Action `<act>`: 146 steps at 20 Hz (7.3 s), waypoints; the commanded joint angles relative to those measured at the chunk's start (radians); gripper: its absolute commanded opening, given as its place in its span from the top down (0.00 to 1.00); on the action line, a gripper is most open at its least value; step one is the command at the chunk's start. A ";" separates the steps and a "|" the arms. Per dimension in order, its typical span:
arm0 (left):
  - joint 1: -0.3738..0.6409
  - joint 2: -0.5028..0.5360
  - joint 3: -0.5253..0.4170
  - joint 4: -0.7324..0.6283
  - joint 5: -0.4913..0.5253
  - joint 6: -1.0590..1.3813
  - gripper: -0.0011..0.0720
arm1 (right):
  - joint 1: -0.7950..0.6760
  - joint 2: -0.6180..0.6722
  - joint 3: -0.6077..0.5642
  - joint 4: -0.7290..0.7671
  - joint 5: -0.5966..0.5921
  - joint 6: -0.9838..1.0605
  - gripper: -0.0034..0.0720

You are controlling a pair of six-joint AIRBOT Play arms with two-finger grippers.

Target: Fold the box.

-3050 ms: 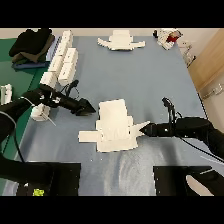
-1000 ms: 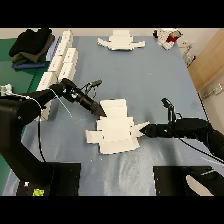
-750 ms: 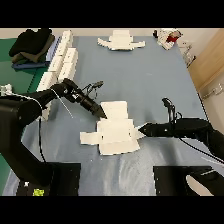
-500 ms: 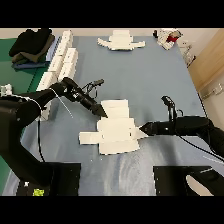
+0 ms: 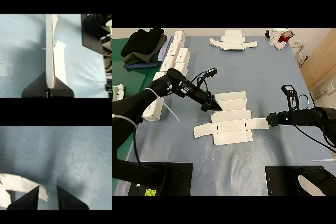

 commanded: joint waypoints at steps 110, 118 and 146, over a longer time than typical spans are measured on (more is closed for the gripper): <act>-0.114 0.169 -0.362 -0.033 0.278 0.332 0.97 | 0.002 -0.074 0.029 0.072 0.220 0.302 0.48; -0.120 0.245 -0.362 -0.037 0.336 0.407 0.97 | 0.002 -0.074 0.029 0.073 0.219 0.302 0.48; -0.388 0.458 -0.598 -0.081 0.708 0.462 0.97 | 0.003 -0.072 0.029 0.092 0.195 0.298 0.48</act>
